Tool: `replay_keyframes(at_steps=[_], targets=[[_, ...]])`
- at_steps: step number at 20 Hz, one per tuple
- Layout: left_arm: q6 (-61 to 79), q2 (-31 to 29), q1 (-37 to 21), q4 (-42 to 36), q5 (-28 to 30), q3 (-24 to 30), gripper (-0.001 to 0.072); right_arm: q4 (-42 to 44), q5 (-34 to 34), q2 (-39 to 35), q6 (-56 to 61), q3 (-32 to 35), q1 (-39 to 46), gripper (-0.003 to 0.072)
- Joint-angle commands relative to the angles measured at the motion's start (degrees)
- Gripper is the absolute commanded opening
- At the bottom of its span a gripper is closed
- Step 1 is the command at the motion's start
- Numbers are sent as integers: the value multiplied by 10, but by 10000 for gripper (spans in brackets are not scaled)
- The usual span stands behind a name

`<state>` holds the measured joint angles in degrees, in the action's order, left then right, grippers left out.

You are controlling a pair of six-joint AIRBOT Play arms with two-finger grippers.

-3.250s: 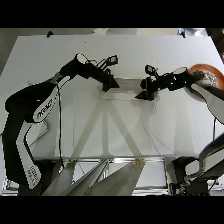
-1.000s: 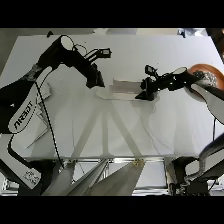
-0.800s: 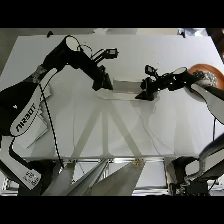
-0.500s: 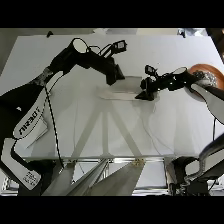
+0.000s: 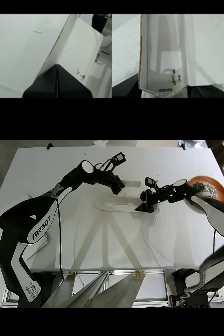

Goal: Fold the box and place the chain.

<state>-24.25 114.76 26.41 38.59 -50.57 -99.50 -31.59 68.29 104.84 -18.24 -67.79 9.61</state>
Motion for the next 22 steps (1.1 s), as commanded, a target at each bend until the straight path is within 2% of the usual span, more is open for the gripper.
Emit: replay_keyframes(at_steps=[1, 3, 9, 10, 12, 14, 15, 16, 17, 22], targets=[[-6, -1, -4, -1, -5, 0, 11, 0, 0, 0, 0, 0, 0, 497], [-5, -20, -15, 0, -42, 0, 12, 0, 0, 0, 0, 0, 0, 497], [42, -87, -93, 20, -224, 0, 19, 0, 0, 0, 0, 0, 0, 497], [54, -92, -105, 45, -240, 0, 71, 0, 0, 0, 0, 0, 0, 497], [63, -92, -120, 96, -258, 0, 342, 0, 0, 0, 0, 0, 0, 497], [63, -90, -122, 139, -252, 9, 367, 0, 0, 0, 0, 0, 0, 497], [63, -89, -121, 143, -243, 18, 422, 0, 0, 0, 0, 0, 0, 497], [63, -86, -117, 138, -229, 26, 542, 0, 0, 0, 0, 0, 0, 497], [64, -80, -113, 136, -215, 33, 594, 0, 0, 0, 0, 0, 0, 497], [204, -52, -81, 125, -208, 68, 560, 0, 0, 0, 0, 0, 0, 497]])
